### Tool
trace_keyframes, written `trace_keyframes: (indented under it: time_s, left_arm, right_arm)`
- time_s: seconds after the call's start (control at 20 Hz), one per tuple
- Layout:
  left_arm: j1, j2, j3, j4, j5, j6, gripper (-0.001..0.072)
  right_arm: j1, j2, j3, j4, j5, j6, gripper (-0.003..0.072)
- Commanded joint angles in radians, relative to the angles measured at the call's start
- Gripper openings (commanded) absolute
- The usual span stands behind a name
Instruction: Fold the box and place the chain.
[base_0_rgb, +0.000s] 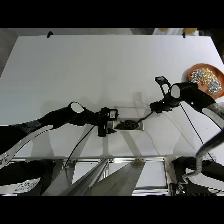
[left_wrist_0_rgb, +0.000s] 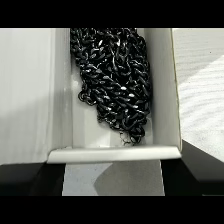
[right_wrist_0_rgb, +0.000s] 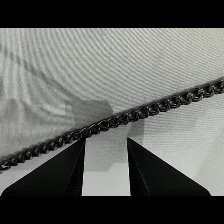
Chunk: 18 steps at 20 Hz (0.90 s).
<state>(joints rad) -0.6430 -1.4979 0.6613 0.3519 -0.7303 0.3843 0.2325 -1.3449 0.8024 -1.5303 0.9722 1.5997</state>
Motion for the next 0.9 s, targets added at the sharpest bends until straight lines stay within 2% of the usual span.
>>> trace_keyframes:
  time_s: [0.0,0.15,0.45,0.85]
  left_arm:
    - [0.0,0.001,0.0,0.0,0.0,0.0,0.0275]
    - [0.0,0.001,0.0,0.0,0.0,0.0,0.0275]
    - [0.0,0.001,0.0,0.0,0.0,0.0,0.0275]
    - [0.0,0.001,0.0,0.0,0.0,0.0,0.0275]
  right_arm:
    - [0.0,-0.013,-0.002,0.032,-0.035,0.0,0.0296]
    - [0.0,-0.013,-0.002,0.039,-0.045,-0.004,0.0263]
    - [0.056,0.007,-0.002,0.038,-0.023,-0.038,0.0264]
    - [0.121,0.093,-0.002,0.036,-0.088,-0.01,0.0263]
